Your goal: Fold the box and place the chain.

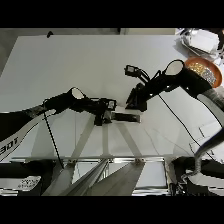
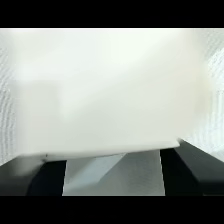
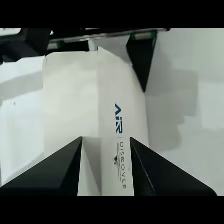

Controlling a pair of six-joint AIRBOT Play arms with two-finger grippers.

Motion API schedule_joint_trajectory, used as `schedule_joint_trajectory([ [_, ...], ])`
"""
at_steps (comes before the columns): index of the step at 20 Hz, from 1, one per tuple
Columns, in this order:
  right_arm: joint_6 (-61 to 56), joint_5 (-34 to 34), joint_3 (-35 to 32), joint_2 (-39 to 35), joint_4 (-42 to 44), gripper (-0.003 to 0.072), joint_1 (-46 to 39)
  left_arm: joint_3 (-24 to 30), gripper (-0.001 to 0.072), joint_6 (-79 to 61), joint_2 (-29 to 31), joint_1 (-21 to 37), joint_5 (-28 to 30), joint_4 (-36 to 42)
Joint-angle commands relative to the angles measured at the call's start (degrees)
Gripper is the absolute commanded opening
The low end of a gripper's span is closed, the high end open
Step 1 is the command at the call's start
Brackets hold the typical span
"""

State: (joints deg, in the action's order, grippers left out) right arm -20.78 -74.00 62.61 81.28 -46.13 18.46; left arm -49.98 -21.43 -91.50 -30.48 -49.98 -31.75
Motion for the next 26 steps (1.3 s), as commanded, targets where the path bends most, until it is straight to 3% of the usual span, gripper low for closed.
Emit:
schedule_joint_trajectory([
  [1,-1.68,1.44,-0.37,0.04,-4.9,0.0343,1.9,-0.02,0.0276,0.0,0.04,0.02,0.02,0.0],
  [5,-2.97,3.06,-0.48,0.02,-6.64,0.035,3.43,-0.02,0.0276,0.0,0.04,0.02,0.02,0.0],
  [8,-2.99,2.89,-0.48,-0.26,-6.95,0.041,5.05,-0.02,0.0276,-0.02,0.04,0.02,0.0,0.0],
  [15,-10.99,3.98,-0.5,-3.52,-19.45,0.041,9.07,-0.02,0.0276,-0.02,0.04,0.02,0.0,0.0],
  [22,-15.5,5.35,-2.1,-4.68,-20.06,0.0412,12.61,-0.02,0.0276,0.0,0.04,0.02,0.0,0.0],
  [26,-16.83,10.97,-6.54,-7.04,-20.13,0.0433,12.68,-0.02,0.0276,-0.02,0.04,0.02,0.02,0.0],
])
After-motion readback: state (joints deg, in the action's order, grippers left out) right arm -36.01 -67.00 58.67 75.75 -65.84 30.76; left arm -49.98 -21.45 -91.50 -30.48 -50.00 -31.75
